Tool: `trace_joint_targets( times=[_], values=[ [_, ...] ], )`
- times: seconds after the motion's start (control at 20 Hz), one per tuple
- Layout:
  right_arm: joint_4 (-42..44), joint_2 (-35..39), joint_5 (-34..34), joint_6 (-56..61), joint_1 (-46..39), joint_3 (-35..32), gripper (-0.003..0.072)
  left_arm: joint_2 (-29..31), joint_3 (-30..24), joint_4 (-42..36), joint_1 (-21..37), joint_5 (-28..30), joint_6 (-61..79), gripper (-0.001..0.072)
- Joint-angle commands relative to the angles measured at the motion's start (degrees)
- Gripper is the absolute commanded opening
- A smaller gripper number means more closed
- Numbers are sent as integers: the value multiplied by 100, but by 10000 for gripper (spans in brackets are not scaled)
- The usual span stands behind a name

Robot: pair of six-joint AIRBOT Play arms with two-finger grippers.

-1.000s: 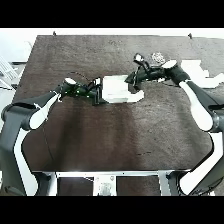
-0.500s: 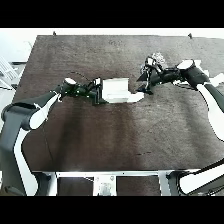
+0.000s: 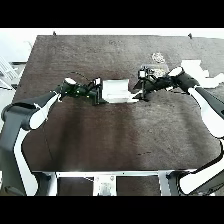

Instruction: Fold the box and place the chain.

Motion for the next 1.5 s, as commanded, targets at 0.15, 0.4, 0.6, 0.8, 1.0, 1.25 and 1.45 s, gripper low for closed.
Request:
trace_joint_targets(
  times=[0.15,0.4,0.6,0.8,1.0,1.25,1.45],
  values=[
    [190,-144,-160,-116,214,-11,396,-2,2,0,2,0,0,351],
    [369,-223,-247,-243,431,-9,261,-2,2,0,2,2,0,351],
    [612,-284,-254,-243,627,-9,195,-2,2,0,2,0,0,351],
    [608,-304,-522,-238,667,-11,437,-2,2,0,2,2,0,351],
    [551,-310,-619,-245,658,-11,554,-2,2,0,2,2,0,351],
    [426,-308,-651,-372,658,-9,577,-2,2,0,2,2,0,351],
    [177,-308,-651,-363,658,-9,632,-2,2,0,2,2,0,351]
  ],
)
